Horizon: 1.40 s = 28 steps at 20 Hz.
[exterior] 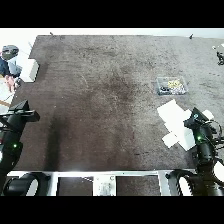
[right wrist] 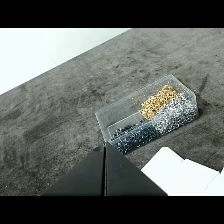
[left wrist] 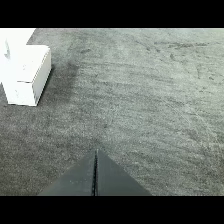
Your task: Fold the box and place the chain.
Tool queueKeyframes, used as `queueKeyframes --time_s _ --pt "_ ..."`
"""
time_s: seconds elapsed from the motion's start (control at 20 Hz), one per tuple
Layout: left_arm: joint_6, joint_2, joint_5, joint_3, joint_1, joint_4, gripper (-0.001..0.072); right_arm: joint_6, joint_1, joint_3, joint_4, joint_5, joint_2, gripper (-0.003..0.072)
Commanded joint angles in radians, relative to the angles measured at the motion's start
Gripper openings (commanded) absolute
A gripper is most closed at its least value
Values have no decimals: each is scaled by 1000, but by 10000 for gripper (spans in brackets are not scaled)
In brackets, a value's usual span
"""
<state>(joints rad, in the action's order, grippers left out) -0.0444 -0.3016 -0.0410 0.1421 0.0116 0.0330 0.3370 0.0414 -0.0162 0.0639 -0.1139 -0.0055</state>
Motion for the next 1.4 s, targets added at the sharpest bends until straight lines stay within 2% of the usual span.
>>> queueKeyframes --time_s 0.0,0.25,0.3,0.35,0.4,0.45,0.7,0.85,0.95,1.05,1.25,1.35 --pt "0 0 -1 -1 0 0 13 0 -1 -2 0 0 0 13" --pt "0 0 -1 -2 0 0 13 0 -1 -1 -6 0 -1 14" --pt "0 0 -1 -2 0 0 13 0 -1 2 -58 2 0 227" --pt "0 0 -1 -2 0 0 13 0 -1 10 -122 20 0 537" --pt "0 0 -1 -2 0 0 13 0 -1 27 -206 35 -1 431" --pt "0 0 -1 -2 0 0 13 0 -1 51 -267 39 0 389" --pt "0 0 -1 -2 0 0 13 -2 2 195 -397 14 -46 389" --pt "0 0 -1 -2 0 0 13 -3 53 295 -401 14 -209 389" --pt "0 0 -1 -2 0 0 13 -3 120 379 -401 56 -340 389" --pt "0 0 -1 -2 0 0 13 -3 233 484 -426 191 -493 389" --pt "0 0 -1 -2 0 0 13 32 592 732 -514 708 -811 389" --pt "0 0 -1 -2 0 0 13 113 748 872 -603 914 -953 387"
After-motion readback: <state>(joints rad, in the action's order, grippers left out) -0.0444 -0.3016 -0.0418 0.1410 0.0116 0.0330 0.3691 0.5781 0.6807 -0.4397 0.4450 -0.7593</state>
